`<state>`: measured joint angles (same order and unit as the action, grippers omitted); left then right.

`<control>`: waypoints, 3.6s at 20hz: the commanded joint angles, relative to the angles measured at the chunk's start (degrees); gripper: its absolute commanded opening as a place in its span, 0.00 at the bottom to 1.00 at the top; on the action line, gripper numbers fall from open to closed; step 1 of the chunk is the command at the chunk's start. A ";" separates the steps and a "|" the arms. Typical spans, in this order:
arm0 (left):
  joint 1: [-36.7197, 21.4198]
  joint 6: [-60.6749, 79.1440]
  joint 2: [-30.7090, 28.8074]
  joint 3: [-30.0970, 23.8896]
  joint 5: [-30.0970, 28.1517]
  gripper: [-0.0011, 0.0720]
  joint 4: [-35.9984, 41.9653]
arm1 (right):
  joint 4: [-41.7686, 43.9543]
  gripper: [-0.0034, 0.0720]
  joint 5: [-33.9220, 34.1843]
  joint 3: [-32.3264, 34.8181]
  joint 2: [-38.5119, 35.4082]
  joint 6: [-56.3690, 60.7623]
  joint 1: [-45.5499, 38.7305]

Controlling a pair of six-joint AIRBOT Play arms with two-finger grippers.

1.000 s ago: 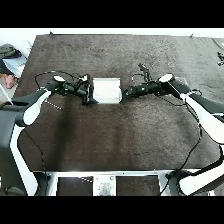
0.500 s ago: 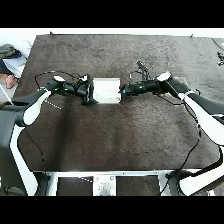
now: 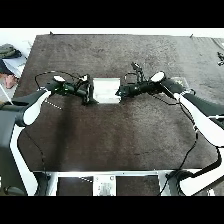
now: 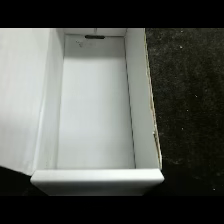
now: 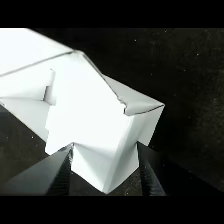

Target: Fold the box and place the chain.

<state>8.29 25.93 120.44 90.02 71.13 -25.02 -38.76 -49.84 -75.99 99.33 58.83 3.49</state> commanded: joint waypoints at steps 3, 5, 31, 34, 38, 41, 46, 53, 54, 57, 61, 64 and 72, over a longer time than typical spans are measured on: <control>0.00 0.02 0.00 -0.02 0.00 0.57 0.00 | -12.68 0.63 -0.46 -4.50 0.28 8.92 2.40; 0.00 0.02 0.00 -0.02 0.00 0.57 0.00 | -14.40 0.63 -0.42 -5.90 0.74 9.42 3.45; 0.00 0.02 0.00 -0.02 0.00 0.57 0.00 | -42.62 0.63 -15.91 -26.23 12.09 30.16 12.02; 0.00 0.02 0.00 -0.02 0.00 0.57 0.00 | -43.56 0.63 -18.36 -28.98 13.33 33.70 12.59; 0.00 0.02 0.00 -0.02 -0.02 0.57 0.00 | -46.25 0.63 -18.58 -29.00 13.35 40.41 12.66; 0.00 0.02 -0.02 -0.02 -0.02 0.57 0.00 | -46.34 0.63 -18.23 -29.00 13.40 43.39 12.85; 0.00 0.02 0.00 -0.02 0.00 0.57 0.00 | -47.01 0.51 -17.70 -29.00 14.53 46.16 13.29; 0.00 0.02 0.00 -0.02 0.00 0.57 0.00 | -49.35 0.51 -17.42 -29.00 14.62 47.82 14.84; 0.00 0.02 0.00 -0.02 0.00 0.57 0.00 | -49.72 0.51 -17.64 -29.11 14.62 48.22 14.86; 0.00 0.02 0.00 -0.02 0.00 0.57 0.00 | -51.10 0.51 -20.55 -31.08 14.91 48.83 14.93; 0.00 0.02 0.00 -0.02 0.00 0.57 0.00 | -52.17 0.51 -25.49 -35.69 17.33 48.83 15.15; 0.00 0.02 0.00 -0.02 0.00 0.57 0.00 | -53.83 0.51 -27.91 -39.36 19.61 48.81 16.09; 0.00 0.02 -0.02 -0.02 0.00 0.57 0.00 | -55.34 0.41 -27.80 -39.85 20.44 50.56 16.79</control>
<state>8.29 25.93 120.44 90.02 71.16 -24.99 -93.56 -77.47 -115.55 119.55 108.77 20.08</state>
